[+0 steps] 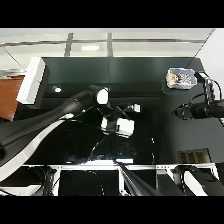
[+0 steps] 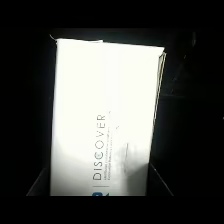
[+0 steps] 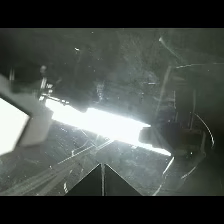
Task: Fold the box and place the chain.
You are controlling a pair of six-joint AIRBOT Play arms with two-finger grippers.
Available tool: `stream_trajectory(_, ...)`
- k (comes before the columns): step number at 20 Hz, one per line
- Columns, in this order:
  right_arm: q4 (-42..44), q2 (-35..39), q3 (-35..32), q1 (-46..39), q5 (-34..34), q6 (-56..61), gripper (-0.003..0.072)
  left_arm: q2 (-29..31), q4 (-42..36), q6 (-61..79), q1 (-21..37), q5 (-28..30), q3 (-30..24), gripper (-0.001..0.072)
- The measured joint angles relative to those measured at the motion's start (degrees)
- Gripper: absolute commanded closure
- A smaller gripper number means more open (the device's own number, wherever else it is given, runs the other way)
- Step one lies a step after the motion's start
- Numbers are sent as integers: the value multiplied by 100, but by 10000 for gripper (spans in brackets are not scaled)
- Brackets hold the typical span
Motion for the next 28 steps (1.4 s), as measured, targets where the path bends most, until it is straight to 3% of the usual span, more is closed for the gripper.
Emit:
stream_trajectory(5, -28, 0, 0, 0, -57, -48, 672, 907, 1060, -1773, 1025, -1001, -9, 432)
stream_trajectory(8, -35, 0, 0, 0, -105, -50, 672, 1502, 1141, -2455, 2234, -1456, -308, 431)
stream_trajectory(13, -46, 0, 0, 0, -136, -59, 672, 2321, 1237, -3613, 4653, -1679, -1276, 417)
stream_trajectory(18, -44, 0, 0, 0, -164, -61, 673, 2531, 1567, -4592, 6852, -1475, -1814, 416)
stream_trajectory(21, -42, 0, 0, 0, -170, -59, 672, 2557, 1679, -4483, 7705, -1036, -1915, 417)
stream_trajectory(24, -37, 0, 0, 0, -221, -44, 672, 2524, 1652, -4155, 8076, -498, -1952, 417)
stream_trajectory(28, -35, 0, 0, 0, -317, 131, 672, 2319, 1635, -3189, 8091, 48, -1967, 417)
